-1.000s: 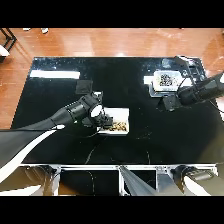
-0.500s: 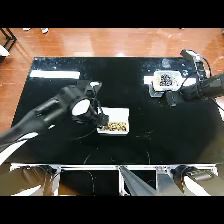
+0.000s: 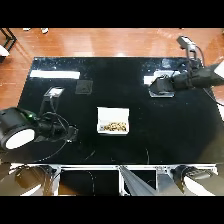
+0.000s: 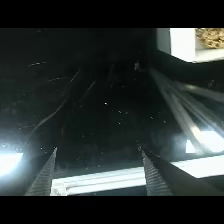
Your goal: Fold the box and place the chain.
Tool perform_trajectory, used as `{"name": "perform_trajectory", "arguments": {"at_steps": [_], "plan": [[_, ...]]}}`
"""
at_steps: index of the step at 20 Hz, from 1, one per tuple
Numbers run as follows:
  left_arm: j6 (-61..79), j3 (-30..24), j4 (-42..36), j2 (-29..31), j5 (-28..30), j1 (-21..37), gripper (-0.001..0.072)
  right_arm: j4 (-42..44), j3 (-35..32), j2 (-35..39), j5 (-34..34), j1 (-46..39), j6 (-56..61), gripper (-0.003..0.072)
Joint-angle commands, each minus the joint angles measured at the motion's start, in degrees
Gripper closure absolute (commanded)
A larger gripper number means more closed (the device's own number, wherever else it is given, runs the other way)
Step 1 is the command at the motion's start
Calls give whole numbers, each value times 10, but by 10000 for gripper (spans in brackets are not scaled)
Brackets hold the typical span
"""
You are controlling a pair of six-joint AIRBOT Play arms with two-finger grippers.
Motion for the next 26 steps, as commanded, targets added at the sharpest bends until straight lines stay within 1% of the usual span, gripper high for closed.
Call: {"name": "perform_trajectory", "arguments": {"at_steps": [1,3,6,8,10,11,14,16,18,19,23,26], "plan": [[3,-46,-12,31,55,31,69,-12,60,-83,4,34,9,-23],[23,-66,-10,29,120,34,70,-13,70,-122,28,57,5,-23],[37,-119,-8,23,246,41,71,-22,70,-158,60,96,-52,-23],[60,-141,-66,12,276,65,71,-21,70,-162,47,116,-92,-23],[115,-144,-129,7,272,92,72,-18,70,-163,16,134,-113,-22],[135,-144,-152,5,263,110,71,-10,70,-166,16,141,-130,-22],[228,-144,-229,5,236,177,73,5,70,-179,45,168,-166,-22],[271,-144,-264,5,200,215,76,15,70,-179,46,179,-205,-22],[289,-144,-262,5,168,228,76,37,70,-179,46,181,-222,-22],[292,-144,-258,5,162,229,76,48,70,-179,49,181,-231,-22],[291,-144,-258,3,180,229,76,59,70,-180,69,181,-259,-22],[291,-144,-258,-13,190,229,76,56,68,-186,74,181,-268,-21]]}}
